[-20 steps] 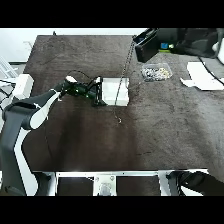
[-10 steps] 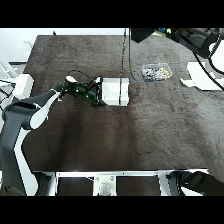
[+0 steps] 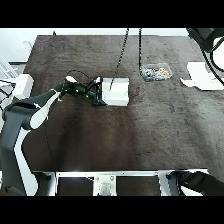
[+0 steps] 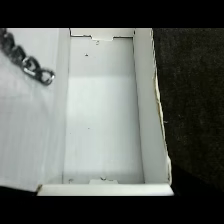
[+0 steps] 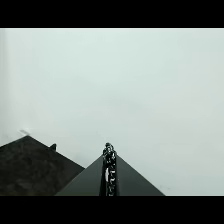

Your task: Fold the box and place the chain.

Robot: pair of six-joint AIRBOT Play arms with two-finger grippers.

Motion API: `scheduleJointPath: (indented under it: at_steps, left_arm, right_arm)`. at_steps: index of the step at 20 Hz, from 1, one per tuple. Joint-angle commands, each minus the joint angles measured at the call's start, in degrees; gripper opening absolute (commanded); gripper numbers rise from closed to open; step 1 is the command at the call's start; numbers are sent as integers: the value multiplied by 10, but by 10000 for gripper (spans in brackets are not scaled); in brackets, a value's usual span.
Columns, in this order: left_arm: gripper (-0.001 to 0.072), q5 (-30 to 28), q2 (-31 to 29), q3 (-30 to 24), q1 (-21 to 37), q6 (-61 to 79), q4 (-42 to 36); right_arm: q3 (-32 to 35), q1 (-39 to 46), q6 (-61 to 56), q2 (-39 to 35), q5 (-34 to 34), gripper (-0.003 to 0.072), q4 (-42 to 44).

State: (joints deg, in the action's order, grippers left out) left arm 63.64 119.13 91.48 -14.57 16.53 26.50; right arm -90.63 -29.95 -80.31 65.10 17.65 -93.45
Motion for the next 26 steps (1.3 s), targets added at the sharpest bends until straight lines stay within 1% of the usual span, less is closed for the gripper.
scheduleJointPath:
  at_steps: [1, 6, 8, 10, 16, 18, 20, 24, 26]
  left_arm:
    - [455, 0, 0, 0, 0, 0, 0]
    - [455, 0, 0, 0, 0, 0, 0]
    - [455, 0, 0, 0, 0, 0, 0]
    - [455, 0, 0, 0, 0, 0, 0]
    - [454, 0, 0, 0, 0, 0, 0]
    - [455, 0, 0, 0, 0, 0, 0]
    - [455, 0, 0, 0, 0, 0, 0]
    - [455, 0, 0, 0, 0, 0, 0]
    - [455, 0, 0, 0, 0, 0, 0]
  right_arm:
    - [0, 2, 0, 2, 5, 9, -2]
    - [2, 2, -7, 2, 92, 9, 1]
    - [17, 2, -7, 2, 115, 9, 18]
    - [44, 2, -9, 2, 121, 8, 35]
    - [132, 1, -82, 2, 120, 8, 35]
    - [166, 0, -101, 5, 110, 8, 35]
    - [211, 0, -121, 17, 82, 8, 35]
    - [322, 0, -140, 73, 9, 8, 66]
    - [363, 0, -140, 107, -20, 15, 80]
